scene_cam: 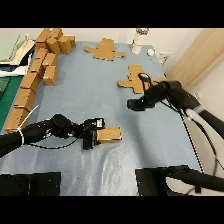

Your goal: Fold the box.

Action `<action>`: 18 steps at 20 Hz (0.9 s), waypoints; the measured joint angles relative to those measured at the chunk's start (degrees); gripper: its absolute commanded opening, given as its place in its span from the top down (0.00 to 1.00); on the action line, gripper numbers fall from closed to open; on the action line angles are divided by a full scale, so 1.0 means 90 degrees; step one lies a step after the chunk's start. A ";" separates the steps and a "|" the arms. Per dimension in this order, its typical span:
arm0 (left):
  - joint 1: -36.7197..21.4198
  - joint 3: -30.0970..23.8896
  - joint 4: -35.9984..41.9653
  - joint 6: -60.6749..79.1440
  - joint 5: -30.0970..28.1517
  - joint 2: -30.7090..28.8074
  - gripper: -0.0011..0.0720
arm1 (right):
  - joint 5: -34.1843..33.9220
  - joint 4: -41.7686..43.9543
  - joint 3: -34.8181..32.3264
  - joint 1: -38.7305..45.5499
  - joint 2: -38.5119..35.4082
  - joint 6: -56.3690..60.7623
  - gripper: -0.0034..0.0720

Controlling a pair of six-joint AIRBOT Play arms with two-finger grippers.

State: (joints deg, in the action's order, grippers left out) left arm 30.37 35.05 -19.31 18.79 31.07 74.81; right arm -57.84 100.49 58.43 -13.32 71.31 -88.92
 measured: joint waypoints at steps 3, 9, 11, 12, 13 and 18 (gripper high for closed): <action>0.0000 0.0000 0.0000 0.0000 0.0000 0.0000 0.18 | -0.0250 -0.0141 0.0869 0.0024 0.0753 -0.0724 0.95; 0.0000 0.0000 0.0010 -0.0024 -0.0002 0.0000 0.18 | -0.0253 -0.0143 0.1399 0.0036 0.1214 -0.1195 0.95; 0.0000 0.0000 0.0012 -0.0189 -0.0095 -0.0022 0.18 | -0.0250 -0.0087 0.1443 0.0036 0.1246 -0.1236 0.95; 0.0000 0.0000 0.0015 -0.0389 -0.0226 -0.0066 0.18 | -0.0274 -0.0070 0.1452 0.0036 0.1260 -0.1246 0.95; 0.0000 0.0000 0.0012 -0.0612 -0.0379 -0.0126 0.18 | -0.0291 -0.0036 0.1464 0.0036 0.1265 -0.1248 0.95; -0.0126 0.0000 -0.0005 -0.1525 -0.1511 -0.0631 0.18 | -0.0328 0.0029 0.1481 0.0036 0.1282 -0.1178 0.95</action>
